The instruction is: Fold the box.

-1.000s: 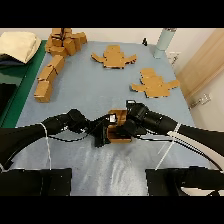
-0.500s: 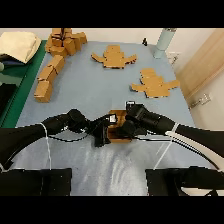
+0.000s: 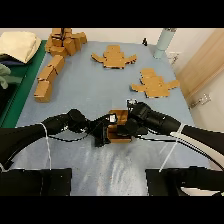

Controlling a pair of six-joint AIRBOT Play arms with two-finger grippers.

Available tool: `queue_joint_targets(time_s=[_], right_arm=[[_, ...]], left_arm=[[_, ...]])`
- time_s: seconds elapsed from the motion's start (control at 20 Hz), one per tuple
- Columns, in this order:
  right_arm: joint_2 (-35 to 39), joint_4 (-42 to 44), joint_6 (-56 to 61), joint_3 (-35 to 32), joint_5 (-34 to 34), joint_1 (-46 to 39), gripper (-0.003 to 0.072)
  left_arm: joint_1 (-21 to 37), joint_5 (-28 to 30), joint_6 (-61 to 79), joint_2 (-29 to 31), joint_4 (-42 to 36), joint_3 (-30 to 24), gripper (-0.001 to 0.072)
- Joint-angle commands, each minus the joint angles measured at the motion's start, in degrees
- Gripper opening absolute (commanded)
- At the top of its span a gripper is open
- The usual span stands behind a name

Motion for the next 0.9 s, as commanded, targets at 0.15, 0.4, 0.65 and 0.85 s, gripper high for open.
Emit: queue_joint_targets(time_s=[0.15, 0.4, 0.65, 0.85], right_arm=[[7.1, -1.9, 0.0, 0.0, -6.2, 0.0, 0.0369], [13.2, -3.4, -0.5, 0.0, -8.7, -1.9, 0.0272], [12.1, -3.5, -12.4, 0.0, -5.9, -14.8, 0.0007], [1.5, 33.7, -47.7, 0.6, 6.3, -36.7, 0.0006]], left_arm=[[0.0, 0.0, 0.1, 0.0, 0.0, 0.1, 0.0448], [0.0, 0.0, 0.1, 0.0, 0.0, 0.1, 0.0448], [0.0, 0.0, 0.1, 0.0, 0.0, 0.1, 0.0447], [0.0, 0.0, 0.1, 0.0, 0.0, 0.1, 0.0448]])
